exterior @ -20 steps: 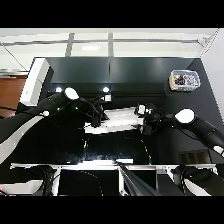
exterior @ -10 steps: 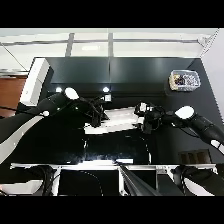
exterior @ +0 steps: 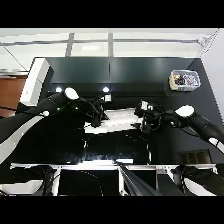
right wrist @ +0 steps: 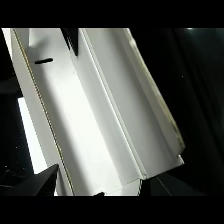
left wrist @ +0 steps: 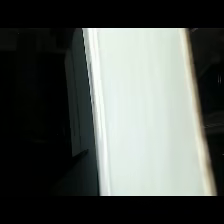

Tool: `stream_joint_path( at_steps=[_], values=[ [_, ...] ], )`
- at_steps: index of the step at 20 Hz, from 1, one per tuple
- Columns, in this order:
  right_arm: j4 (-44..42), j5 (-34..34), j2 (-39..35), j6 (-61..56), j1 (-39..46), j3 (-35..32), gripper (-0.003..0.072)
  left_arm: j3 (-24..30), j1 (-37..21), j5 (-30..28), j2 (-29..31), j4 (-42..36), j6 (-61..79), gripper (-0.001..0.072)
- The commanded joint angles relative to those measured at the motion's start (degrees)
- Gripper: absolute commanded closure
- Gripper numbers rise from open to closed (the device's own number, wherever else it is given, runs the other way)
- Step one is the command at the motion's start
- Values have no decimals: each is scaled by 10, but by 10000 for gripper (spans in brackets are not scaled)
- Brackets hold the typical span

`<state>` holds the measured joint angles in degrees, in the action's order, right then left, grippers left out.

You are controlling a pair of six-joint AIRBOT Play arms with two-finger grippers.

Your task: Fold the box and place the chain.

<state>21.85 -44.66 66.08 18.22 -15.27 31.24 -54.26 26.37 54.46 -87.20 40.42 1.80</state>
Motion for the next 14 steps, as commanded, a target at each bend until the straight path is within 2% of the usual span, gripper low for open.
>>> stream_joint_path(
  at_steps=[1,8,14],
  values=[
    [-2,-21,8,5,-2,0,42,0,0,0,0,0,0,682],
    [59,-11,25,4,-21,-14,48,0,0,0,0,0,0,682],
    [61,10,49,4,-31,-14,48,0,0,0,0,0,0,682]
  ],
)
